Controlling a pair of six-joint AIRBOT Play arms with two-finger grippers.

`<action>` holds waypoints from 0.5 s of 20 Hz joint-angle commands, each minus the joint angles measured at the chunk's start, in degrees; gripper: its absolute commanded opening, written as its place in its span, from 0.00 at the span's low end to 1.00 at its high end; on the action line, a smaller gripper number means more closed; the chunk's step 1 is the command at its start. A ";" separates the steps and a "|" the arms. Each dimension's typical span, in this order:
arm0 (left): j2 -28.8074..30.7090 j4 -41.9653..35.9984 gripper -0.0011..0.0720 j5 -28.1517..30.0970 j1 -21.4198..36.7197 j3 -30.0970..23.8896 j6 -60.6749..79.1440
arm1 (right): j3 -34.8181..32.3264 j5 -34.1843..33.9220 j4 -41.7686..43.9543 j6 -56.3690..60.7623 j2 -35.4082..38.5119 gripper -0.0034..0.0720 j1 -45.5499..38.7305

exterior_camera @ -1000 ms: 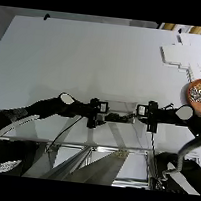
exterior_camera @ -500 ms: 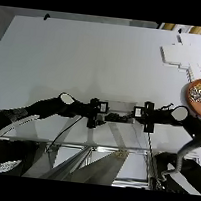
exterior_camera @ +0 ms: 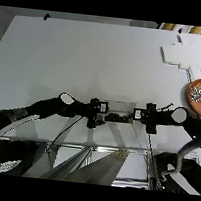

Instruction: Fold the box and place the chain.

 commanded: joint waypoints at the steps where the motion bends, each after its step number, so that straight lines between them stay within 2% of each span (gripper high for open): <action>1: 0.04 0.00 0.47 0.00 -0.02 -0.02 0.00 | 0.00 1.46 -0.55 0.42 2.54 0.07 0.07; 5: 0.04 0.00 0.47 0.00 -0.02 -0.02 0.00 | 0.00 3.23 2.62 0.39 10.10 0.07 0.07; 10: 0.04 0.00 0.47 0.00 0.00 -0.02 0.00 | 0.00 5.64 12.66 0.39 20.70 0.07 0.04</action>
